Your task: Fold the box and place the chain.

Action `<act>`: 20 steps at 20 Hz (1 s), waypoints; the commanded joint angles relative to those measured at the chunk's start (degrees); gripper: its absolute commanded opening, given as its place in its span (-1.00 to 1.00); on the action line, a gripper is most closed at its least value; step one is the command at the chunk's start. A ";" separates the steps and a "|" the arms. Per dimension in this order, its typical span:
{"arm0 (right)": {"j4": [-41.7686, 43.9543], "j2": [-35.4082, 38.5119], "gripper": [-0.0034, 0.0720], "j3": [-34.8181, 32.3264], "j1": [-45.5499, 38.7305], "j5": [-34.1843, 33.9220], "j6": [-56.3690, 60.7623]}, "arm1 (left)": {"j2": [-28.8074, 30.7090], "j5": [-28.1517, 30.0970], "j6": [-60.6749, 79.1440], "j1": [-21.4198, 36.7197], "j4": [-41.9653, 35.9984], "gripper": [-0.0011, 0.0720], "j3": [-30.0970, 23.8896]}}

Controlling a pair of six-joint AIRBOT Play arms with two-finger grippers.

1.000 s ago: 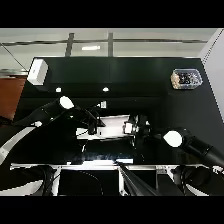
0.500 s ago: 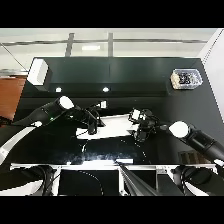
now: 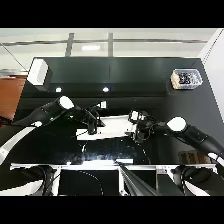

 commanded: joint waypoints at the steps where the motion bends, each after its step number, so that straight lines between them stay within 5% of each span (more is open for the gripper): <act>1: 2.54 -0.90 0.97 0.02 -0.22 4.24 -4.61 | -0.04 0.07 0.00 0.00 -0.02 -0.89 0.04; 20: -0.87 -8.74 0.97 0.00 -0.22 3.78 -9.77 | 0.15 -0.13 -0.04 -0.02 -0.04 -0.89 0.11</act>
